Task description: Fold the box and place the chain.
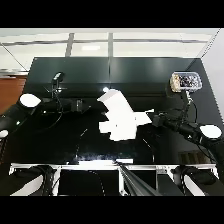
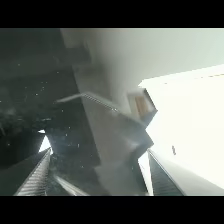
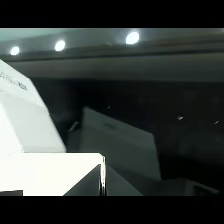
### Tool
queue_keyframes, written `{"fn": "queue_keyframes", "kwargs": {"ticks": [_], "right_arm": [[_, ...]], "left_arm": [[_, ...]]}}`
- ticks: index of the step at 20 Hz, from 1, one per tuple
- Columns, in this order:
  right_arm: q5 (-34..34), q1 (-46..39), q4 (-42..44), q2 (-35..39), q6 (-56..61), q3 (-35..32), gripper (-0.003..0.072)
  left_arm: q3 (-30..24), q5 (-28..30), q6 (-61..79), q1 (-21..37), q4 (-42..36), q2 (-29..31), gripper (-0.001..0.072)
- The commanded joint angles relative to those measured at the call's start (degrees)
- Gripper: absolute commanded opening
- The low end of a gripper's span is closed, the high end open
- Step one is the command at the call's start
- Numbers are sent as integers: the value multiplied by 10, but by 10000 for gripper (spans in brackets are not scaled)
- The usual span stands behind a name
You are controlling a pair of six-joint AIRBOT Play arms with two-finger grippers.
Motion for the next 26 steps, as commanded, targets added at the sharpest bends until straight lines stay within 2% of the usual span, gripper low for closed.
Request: {"fn": "queue_keyframes", "kwargs": {"ticks": [1,3,6,9,12,16,19,23,26], "right_arm": [[-55,23,-19,3,2,-7,11],[-61,23,-56,3,18,-7,11],[-64,23,-94,2,39,-7,11],[-58,23,-101,2,40,-7,12],[-53,23,-100,2,40,-7,12],[-42,23,-98,2,40,-7,12],[-42,23,-98,2,40,-7,12],[-42,23,-98,2,40,-7,12],[-42,23,-98,2,40,-7,12]], "left_arm": [[30,-31,11,-1,-17,-54,706],[43,-54,11,-1,-17,-76,706],[46,-55,11,-1,-21,-84,706],[46,-83,60,-1,-90,-94,706],[47,-94,102,-12,-147,-134,706],[71,-105,138,-49,-168,-196,706],[108,-166,216,-64,-224,-243,706],[151,-236,217,-62,-207,-304,706],[164,-297,274,-62,-196,-322,683]]}}
